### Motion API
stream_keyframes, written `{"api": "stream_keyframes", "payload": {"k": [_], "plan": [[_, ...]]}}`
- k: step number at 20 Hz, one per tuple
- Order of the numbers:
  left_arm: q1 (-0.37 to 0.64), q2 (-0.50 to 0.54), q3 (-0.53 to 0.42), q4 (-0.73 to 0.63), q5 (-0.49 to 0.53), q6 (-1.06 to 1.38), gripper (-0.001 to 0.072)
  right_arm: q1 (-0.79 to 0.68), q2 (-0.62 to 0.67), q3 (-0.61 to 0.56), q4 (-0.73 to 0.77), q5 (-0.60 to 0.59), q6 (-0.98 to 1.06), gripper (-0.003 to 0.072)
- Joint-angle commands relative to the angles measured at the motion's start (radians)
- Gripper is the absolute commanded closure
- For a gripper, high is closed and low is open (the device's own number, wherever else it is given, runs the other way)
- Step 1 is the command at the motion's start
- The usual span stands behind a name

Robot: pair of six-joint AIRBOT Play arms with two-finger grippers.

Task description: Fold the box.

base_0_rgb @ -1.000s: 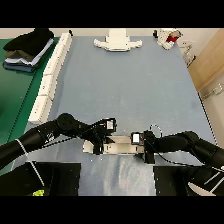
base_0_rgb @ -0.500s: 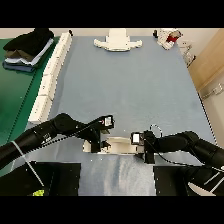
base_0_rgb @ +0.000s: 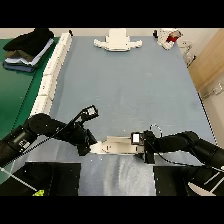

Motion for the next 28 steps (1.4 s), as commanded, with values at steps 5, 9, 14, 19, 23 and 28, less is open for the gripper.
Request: {"api": "stream_keyframes", "payload": {"k": [5,9,14,19,23,28], "plan": [[-0.118,-0.27,0.079,-0.401,-0.024,-0.137,0.0694,0.001,-0.001,0.001,0.0,0.0,0.0,0.0179],[-0.026,-0.423,0.241,-0.411,-0.026,-0.137,0.0695,0.0,-0.001,0.001,0.0,0.0,0.0,0.0179],[0.041,-0.544,0.283,-0.408,-0.034,-0.165,0.0694,0.0,-0.001,0.001,0.0,0.0,0.0,0.0179],[0.04,-0.692,0.283,-0.382,-0.039,-0.22,0.0694,0.0,-0.001,0.001,0.0,0.0,0.0,0.0179],[0.04,-0.754,0.283,-0.377,-0.051,-0.219,0.0694,0.0,-0.001,0.001,0.0,0.0,0.0,0.0179],[0.046,-0.753,0.293,-0.376,-0.043,-0.201,0.0695,0.0,-0.001,0.001,0.0,0.0,0.0,0.0179]]}}
